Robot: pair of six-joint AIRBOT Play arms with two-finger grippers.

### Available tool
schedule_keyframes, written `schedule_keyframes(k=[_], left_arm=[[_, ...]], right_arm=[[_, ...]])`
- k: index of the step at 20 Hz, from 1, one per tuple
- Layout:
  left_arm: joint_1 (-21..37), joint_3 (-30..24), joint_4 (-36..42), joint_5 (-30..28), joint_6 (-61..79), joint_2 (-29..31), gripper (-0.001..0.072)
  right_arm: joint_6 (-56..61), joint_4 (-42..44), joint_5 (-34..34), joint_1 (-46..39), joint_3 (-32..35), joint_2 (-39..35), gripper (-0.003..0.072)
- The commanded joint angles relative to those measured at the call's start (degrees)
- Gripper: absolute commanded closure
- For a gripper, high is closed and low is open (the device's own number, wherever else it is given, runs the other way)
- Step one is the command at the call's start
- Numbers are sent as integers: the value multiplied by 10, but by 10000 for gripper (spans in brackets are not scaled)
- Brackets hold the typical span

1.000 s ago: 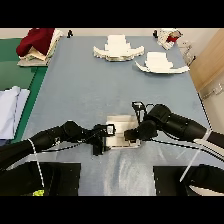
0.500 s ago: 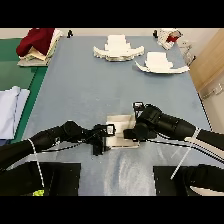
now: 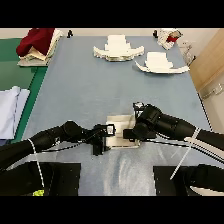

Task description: Fold the box.

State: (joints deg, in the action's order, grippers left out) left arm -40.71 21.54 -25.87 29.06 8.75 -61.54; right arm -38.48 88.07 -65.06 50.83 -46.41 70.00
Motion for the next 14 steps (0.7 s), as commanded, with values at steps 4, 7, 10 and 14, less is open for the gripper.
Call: schedule_keyframes(k=[4, 7, 10, 14], left_arm=[[0, 0, 0, 0, 0, 0, 308], [0, 0, 0, 0, 0, 0, 307], [0, 0, 0, 0, 0, 0, 308], [0, 0, 0, 0, 0, 0, 308]], right_arm=[[0, 2, -15, 0, -1, -5, 196], [-8, 2, -21, 0, -15, -28, 196], [-17, -7, -43, -2, -49, -73, 196], [-32, -39, -108, -53, -59, -124, 385]])
